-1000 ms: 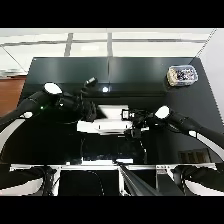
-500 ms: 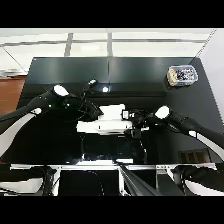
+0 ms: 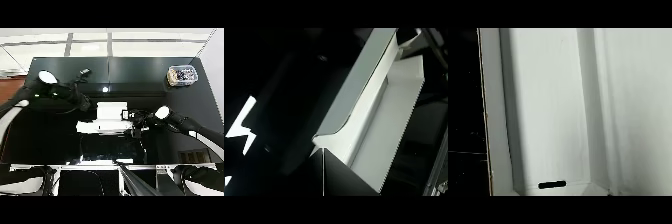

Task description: Fold the box and place the chain.

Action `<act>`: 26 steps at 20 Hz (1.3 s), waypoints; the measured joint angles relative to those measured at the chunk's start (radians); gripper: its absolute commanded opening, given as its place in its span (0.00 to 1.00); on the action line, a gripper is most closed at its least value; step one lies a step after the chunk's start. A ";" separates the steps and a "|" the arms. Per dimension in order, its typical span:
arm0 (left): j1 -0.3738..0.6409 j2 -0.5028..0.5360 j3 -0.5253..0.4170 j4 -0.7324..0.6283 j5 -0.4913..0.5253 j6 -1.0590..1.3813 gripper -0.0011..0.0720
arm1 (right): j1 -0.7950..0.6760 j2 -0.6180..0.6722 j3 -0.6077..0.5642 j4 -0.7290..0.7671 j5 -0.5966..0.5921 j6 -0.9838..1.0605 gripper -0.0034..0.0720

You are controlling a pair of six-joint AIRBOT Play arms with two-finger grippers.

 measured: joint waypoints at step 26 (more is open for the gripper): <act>-0.123 0.122 -0.393 -0.028 0.286 0.840 0.40 | 0.002 0.000 0.000 -0.003 0.000 -0.003 0.35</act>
